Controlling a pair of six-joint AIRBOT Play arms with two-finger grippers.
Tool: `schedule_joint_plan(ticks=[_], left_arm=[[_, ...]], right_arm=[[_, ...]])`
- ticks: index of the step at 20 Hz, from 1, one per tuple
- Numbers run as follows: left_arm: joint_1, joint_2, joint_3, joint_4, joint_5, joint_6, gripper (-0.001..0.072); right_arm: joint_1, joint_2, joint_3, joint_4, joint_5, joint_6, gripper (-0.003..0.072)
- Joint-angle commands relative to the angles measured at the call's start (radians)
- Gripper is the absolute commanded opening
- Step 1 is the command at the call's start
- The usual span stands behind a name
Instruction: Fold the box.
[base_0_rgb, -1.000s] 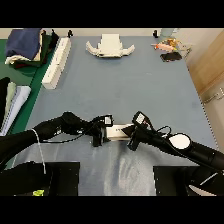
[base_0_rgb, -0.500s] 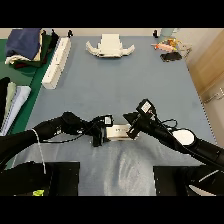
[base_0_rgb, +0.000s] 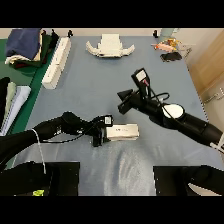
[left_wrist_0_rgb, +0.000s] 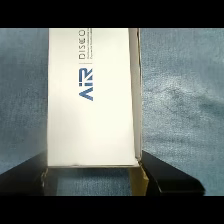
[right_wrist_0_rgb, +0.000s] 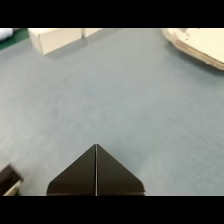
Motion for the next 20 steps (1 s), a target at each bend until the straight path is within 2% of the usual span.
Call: schedule_joint_plan(ticks=[1, 2, 3, 6, 7, 8, 9, 11, 15, 18, 20], left_arm=[[0.0, 0.0, 0.001, 0.0, 0.0, 0.0, 0.0519], [0.0, 0.0, 0.001, 0.0, 0.0, 0.0, 0.0519], [0.0, 0.0, 0.001, 0.0, 0.0, 0.0, 0.0519], [0.0, 0.0, 0.001, 0.0, 0.0, 0.0, 0.0519], [0.0, 0.0, 0.001, 0.0, 0.0, 0.0, 0.0519], [0.0, 0.0, 0.001, 0.0, 0.0, 0.0, 0.0519], [0.0, 0.0, 0.001, 0.0, 0.0, 0.0, 0.0519], [0.0, 0.0, 0.001, 0.0, 0.0, 0.0, 0.0519], [0.0, 0.0, 0.001, -0.001, 0.0, 0.0, 0.0519], [0.001, 0.001, 0.001, -0.011, 0.014, -0.006, 0.0519], [0.004, 0.013, 0.001, -0.01, 0.058, -0.084, 0.0519]], right_arm=[[-0.131, -0.055, 0.123, -0.064, 0.183, 0.103, 0.0006], [-0.172, -0.071, 0.155, -0.161, 0.253, 0.192, 0.0007], [-0.215, -0.093, 0.195, -0.331, 0.327, 0.344, 0.0006], [-0.305, -0.172, 0.325, -1.043, 0.607, 0.947, 0.0006], [-0.323, -0.2, 0.367, -1.251, 0.745, 1.109, 0.0006], [-0.336, -0.218, 0.391, -1.381, 0.859, 1.202, 0.0006], [-0.347, -0.228, 0.401, -1.45, 0.95, 1.256, 0.0006], [-0.353, -0.23, 0.401, -1.468, 1.045, 1.302, 0.0006], [-0.352, -0.235, 0.401, -1.474, 1.096, 1.485, 0.0006], [-0.352, -0.237, 0.401, -1.456, 1.098, 1.515, 0.0007], [-0.352, -0.237, 0.401, -1.433, 1.098, 1.515, 0.0007]])
